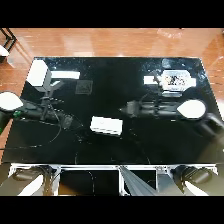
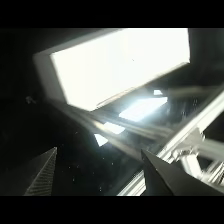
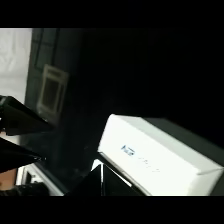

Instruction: Fold the box and place the chain.

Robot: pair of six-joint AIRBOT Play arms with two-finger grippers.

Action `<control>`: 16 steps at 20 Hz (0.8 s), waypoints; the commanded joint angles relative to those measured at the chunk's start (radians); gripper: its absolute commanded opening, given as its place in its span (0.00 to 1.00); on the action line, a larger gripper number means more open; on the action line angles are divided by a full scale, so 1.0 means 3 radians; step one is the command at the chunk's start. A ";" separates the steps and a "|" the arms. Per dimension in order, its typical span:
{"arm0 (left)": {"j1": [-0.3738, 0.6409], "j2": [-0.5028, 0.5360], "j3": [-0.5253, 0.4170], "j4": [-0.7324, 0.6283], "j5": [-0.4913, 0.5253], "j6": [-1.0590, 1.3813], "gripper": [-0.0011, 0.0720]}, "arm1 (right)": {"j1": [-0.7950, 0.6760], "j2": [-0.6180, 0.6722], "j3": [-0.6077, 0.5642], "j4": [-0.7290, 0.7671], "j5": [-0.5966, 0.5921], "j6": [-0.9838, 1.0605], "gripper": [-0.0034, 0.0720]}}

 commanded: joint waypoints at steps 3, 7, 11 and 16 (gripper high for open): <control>-0.0633 -0.0549 0.0308 -0.0001 0.0170 0.1466 0.87 | -0.0568 0.0445 0.0014 -0.0829 0.0855 0.0192 0.08; -0.0936 -0.0810 0.0487 -0.0020 0.0584 0.2815 0.87 | -0.0561 0.0445 0.0010 -0.0938 0.0999 0.0203 0.08; -0.1083 -0.1148 0.0487 -0.0231 0.0678 0.3815 0.87 | -0.0563 0.0445 0.0004 -0.1039 0.0959 0.0231 0.08; -0.1095 -0.1359 0.0490 -0.0272 0.0777 0.4041 0.87 | -0.0563 0.0445 0.0004 -0.1179 0.0870 0.0292 0.08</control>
